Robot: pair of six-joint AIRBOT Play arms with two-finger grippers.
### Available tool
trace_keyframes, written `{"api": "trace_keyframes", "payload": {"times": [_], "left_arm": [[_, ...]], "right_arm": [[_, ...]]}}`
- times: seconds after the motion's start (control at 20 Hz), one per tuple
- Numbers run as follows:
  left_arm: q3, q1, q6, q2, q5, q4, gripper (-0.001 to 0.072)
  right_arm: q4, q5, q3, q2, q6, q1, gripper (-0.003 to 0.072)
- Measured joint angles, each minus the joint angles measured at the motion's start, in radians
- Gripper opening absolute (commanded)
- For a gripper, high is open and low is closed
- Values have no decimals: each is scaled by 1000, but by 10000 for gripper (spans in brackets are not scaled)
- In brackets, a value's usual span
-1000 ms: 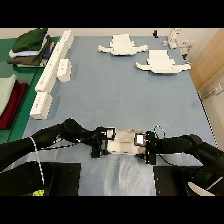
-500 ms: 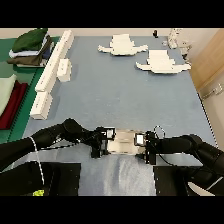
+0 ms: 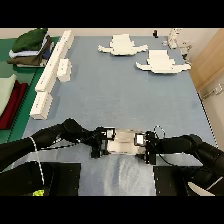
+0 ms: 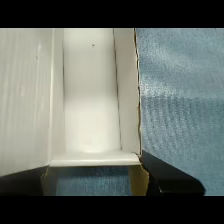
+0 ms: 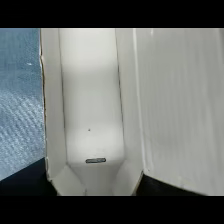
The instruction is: Fold the box.
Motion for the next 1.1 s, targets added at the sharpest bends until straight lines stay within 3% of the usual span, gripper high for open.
{"api": "trace_keyframes", "payload": {"times": [0.2,0.35,0.65,0.8,0.95,1.05,1.1], "left_arm": [[0,0,1,0,-4,1,511],[0,0,1,0,-3,1,511],[0,0,2,0,1,0,511],[0,0,1,0,1,0,511],[0,0,1,0,1,0,511],[0,0,0,0,2,0,511],[0,0,0,0,2,0,511]], "right_arm": [[-50,-36,8,8,17,0,711],[-183,-109,44,39,119,0,711],[-482,-364,208,163,544,0,711],[-517,-480,293,218,766,0,695],[-377,-482,326,229,997,0,427],[-243,-404,329,199,1116,10,208],[-182,-348,329,171,1160,24,151]]}}
